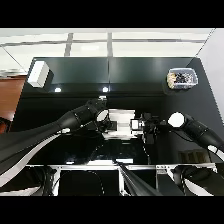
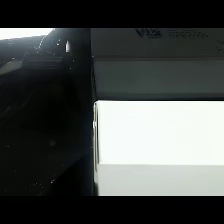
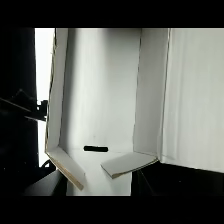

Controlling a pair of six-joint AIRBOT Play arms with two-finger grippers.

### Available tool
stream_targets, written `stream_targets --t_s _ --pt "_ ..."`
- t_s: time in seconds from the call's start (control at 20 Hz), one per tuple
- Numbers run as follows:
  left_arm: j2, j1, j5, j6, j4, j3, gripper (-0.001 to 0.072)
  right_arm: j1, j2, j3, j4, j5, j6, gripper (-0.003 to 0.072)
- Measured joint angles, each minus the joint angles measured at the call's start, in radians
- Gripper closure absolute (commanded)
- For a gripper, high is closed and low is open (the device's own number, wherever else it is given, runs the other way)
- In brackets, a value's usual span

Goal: Fold the box and place the chain.

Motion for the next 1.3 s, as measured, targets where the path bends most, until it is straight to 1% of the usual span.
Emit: stream_targets --t_s 0.05,0.1,0.25,0.4,0.6,0.8,0.85,0.9,0.95,1.0,1.05,1.1,1.2,1.3 --pt "0.0 0.0 0.0 0.0 0.0 0.0 0.0686 0.0 0.0 0.0 0.008 0.002 0.008 0.0442" --pt "0.0 0.0 0.002 0.0 0.0 0.0 0.0686 0.0 0.0 0.0 0.017 0.003 0.017 0.0495" --pt "0.0 0.0 0.002 0.001 0.0 0.0 0.0686 0.0 -0.002 -0.001 0.034 0.003 0.048 0.0495" --pt "0.0 0.0 0.003 0.003 -0.001 0.0 0.0685 0.0 -0.01 -0.002 0.092 0.004 0.067 0.0495" --pt "0.0 0.0 0.002 0.002 -0.002 0.0 0.0684 0.0 -0.055 -0.002 0.2 -0.002 0.076 0.0496" --pt "0.0 0.0 0.005 0.001 -0.003 0.0 0.0684 0.0 -0.092 -0.002 0.243 -0.006 0.079 0.0495" --pt "0.0 0.0 0.006 0.001 -0.003 0.0 0.0684 0.0 -0.095 -0.002 0.248 -0.007 0.079 0.0431" --pt "0.0 0.0 0.006 0.0 -0.004 0.0 0.0684 0.0 -0.099 -0.002 0.253 -0.008 0.081 0.0205" --pt "0.0 0.0 0.008 -0.001 -0.005 0.0 0.0684 0.0 -0.101 -0.002 0.258 -0.008 0.081 0.0219" --pt "0.0 0.0 0.008 -0.001 -0.005 0.0 0.0684 0.0 -0.102 -0.002 0.259 -0.008 0.081 0.0438" --pt "0.0 0.0 0.007 0.0 -0.005 0.0 0.0684 0.0 -0.104 -0.002 0.261 -0.007 0.082 0.0345" --pt "0.0 0.001 0.008 0.0 -0.005 0.0 0.0684 0.0 -0.105 -0.002 0.266 -0.004 0.082 0.0313" --pt "0.0 0.001 0.009 0.0 -0.005 0.0 0.0684 0.0 -0.105 -0.002 0.272 0.0 0.092 0.0676" --pt "0.0 0.0 0.013 0.002 -0.011 0.0 0.0684 -0.002 -0.104 -0.002 0.279 0.008 0.14 0.0675"
